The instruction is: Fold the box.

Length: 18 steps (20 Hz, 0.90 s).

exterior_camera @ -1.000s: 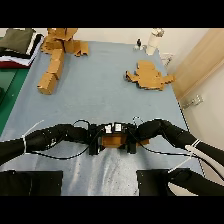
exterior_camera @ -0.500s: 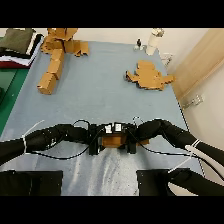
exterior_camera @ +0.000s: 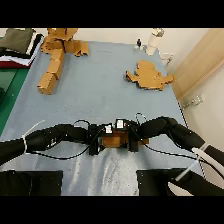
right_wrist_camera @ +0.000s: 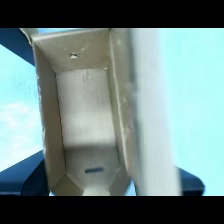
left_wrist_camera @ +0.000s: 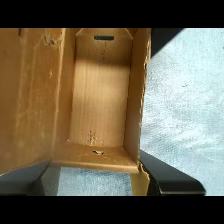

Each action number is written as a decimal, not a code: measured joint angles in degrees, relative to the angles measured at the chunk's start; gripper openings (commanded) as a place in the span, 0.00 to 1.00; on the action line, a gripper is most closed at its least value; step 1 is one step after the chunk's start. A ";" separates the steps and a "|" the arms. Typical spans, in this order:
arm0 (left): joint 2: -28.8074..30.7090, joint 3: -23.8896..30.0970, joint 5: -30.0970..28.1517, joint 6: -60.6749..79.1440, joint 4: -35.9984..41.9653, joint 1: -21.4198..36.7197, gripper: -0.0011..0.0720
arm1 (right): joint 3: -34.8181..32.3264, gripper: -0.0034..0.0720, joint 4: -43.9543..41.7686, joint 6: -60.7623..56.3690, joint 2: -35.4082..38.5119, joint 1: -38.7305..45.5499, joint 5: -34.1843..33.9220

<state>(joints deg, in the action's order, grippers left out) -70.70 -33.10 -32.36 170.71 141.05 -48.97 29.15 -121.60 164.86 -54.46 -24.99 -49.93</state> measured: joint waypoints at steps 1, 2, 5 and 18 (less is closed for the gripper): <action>0.00 0.00 0.00 0.00 0.00 0.00 0.59 | 0.28 1.00 1.86 -1.84 1.55 0.02 -1.05; 0.00 0.00 0.00 0.02 -0.02 0.00 0.59 | 0.55 1.00 4.24 -4.17 3.28 0.07 -2.34; 0.00 0.00 0.00 0.02 -0.02 0.00 0.59 | 1.05 1.00 11.67 -11.26 8.52 0.11 -5.84; 0.00 0.00 -0.02 0.09 -0.04 0.00 0.59 | 1.33 1.00 4.59 -38.66 26.12 0.13 -31.36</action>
<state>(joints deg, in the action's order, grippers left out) -70.70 -33.10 -32.38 170.80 141.01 -48.97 30.48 -117.01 126.19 -28.34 -24.86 -81.30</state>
